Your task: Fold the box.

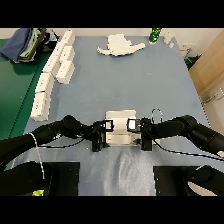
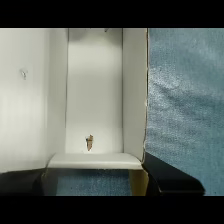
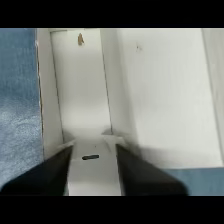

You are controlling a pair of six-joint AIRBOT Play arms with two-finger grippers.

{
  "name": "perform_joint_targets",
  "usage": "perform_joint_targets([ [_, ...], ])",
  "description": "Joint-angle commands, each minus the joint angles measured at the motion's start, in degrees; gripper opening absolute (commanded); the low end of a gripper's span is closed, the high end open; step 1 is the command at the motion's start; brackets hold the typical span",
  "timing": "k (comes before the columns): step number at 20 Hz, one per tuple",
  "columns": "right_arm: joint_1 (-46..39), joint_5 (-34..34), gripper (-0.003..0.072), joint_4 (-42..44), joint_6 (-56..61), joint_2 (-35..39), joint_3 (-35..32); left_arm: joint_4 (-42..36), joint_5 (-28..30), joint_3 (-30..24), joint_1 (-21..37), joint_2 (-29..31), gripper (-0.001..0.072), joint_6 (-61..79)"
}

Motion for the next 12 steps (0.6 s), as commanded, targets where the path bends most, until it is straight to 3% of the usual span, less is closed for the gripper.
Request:
perform_joint_targets([
  [1,-0.02,0.55,0.0684,1.42,-0.44,-0.79,-0.04,0.02,0.02,0.00,-0.02,-0.02,0.0458,0.02],
  [6,-0.02,-0.31,0.0651,0.98,-0.35,-0.59,-0.02,0.02,0.02,0.00,-0.02,-0.02,0.0458,0.02],
  [7,-0.07,-1.14,0.0549,0.37,0.22,-0.28,-0.02,0.02,0.02,0.00,-0.02,-0.02,0.0458,0.00],
  [8,-0.09,-1.95,0.0296,-1.51,2.91,0.33,-0.02,0.02,0.02,0.00,-0.02,-0.02,0.0458,0.02],
  [9,-0.11,-2.56,0.0186,-4.26,8.15,1.18,0.00,0.02,0.02,0.00,-0.02,-0.02,0.0459,0.02],
  [11,-0.15,-3.89,0.0005,-11.69,24.70,3.45,0.00,0.02,0.02,0.00,-0.02,-0.02,0.0458,0.02],
  [12,-0.15,-4.31,0.0004,-15.82,33.97,4.79,0.11,0.02,0.02,0.00,-0.02,-0.02,0.0458,0.02],
])
